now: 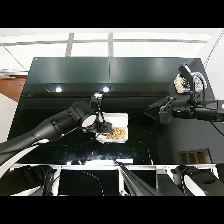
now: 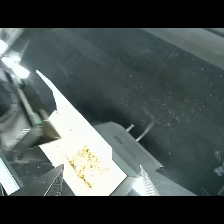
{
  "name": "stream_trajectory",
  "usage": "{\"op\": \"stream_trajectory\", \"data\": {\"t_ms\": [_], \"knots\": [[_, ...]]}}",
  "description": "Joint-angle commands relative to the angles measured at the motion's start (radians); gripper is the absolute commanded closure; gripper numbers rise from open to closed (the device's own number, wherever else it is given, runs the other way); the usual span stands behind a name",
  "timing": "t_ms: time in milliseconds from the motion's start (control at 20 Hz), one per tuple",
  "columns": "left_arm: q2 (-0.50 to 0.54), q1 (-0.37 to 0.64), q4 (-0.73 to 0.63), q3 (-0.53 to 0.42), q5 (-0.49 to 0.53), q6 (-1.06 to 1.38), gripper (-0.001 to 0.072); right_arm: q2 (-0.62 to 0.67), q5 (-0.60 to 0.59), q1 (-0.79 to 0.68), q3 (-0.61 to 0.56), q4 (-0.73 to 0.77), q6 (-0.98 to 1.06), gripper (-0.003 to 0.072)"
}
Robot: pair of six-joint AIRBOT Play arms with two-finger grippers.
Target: Fold the box and place the chain.
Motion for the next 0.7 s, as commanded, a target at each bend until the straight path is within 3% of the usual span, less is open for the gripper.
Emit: {"op": "stream_trajectory", "data": {"t_ms": [0, 100, 200, 350, 450, 500, 600, 650], "knots": [[0.089, 0.011, 0.051, 0.023, -0.18, 0.328, 0.0134, 0.003, 0.009, -0.011, 0.001, -0.002, 0.003, 0.0126], [0.162, 0.031, 0.091, 0.001, -0.27, 0.561, 0.0136, 0.003, 0.004, -0.011, 0.001, -0.002, 0.004, 0.0126], [0.266, 0.103, 0.066, -0.058, -0.267, 0.708, 0.0138, 0.003, 0.004, -0.011, 0.001, -0.003, 0.004, 0.0126], [0.42, 0.364, -0.095, -0.221, -0.154, 0.906, 0.0144, 0.003, 0.002, -0.011, 0.001, -0.008, 0.003, 0.0126], [0.45, 0.644, -0.44, -0.359, -0.059, 1.112, 0.0153, 0.003, 0.005, -0.011, 0.001, -0.008, 0.003, 0.0126], [0.443, 0.777, -0.712, -0.42, -0.063, 1.312, 0.0152, 0.003, 0.005, -0.011, 0.001, -0.008, 0.003, 0.0126], [0.429, 0.92, -1.067, -0.512, -0.053, 1.715, 0.0138, 0.003, 0.004, -0.011, 0.001, -0.008, 0.003, 0.0126], [0.423, 0.939, -1.112, -0.537, -0.022, 1.907, -0.0006, 0.003, 0.004, -0.011, 0.001, -0.008, 0.003, 0.0125]]}}
